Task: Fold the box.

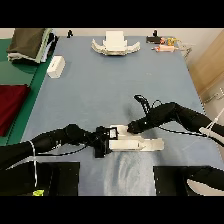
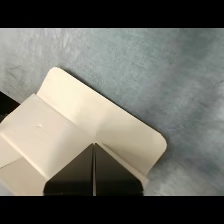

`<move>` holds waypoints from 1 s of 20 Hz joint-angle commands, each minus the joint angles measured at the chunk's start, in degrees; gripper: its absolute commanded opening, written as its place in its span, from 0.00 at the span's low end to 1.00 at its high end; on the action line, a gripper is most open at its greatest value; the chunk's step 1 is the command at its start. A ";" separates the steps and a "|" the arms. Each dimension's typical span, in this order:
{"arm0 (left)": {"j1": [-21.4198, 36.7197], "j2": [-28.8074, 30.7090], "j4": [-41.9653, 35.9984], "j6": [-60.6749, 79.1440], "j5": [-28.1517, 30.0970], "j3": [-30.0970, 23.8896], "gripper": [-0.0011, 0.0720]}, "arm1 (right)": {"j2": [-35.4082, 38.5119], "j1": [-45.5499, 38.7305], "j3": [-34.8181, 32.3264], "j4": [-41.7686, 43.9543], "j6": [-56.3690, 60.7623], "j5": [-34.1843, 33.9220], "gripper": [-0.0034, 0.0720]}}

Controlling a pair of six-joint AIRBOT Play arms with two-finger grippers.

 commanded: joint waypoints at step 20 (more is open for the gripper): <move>0.02 0.02 -0.15 -0.09 0.04 0.04 0.65 | 33.09 3.85 -14.01 -22.53 -29.16 -12.61 0.85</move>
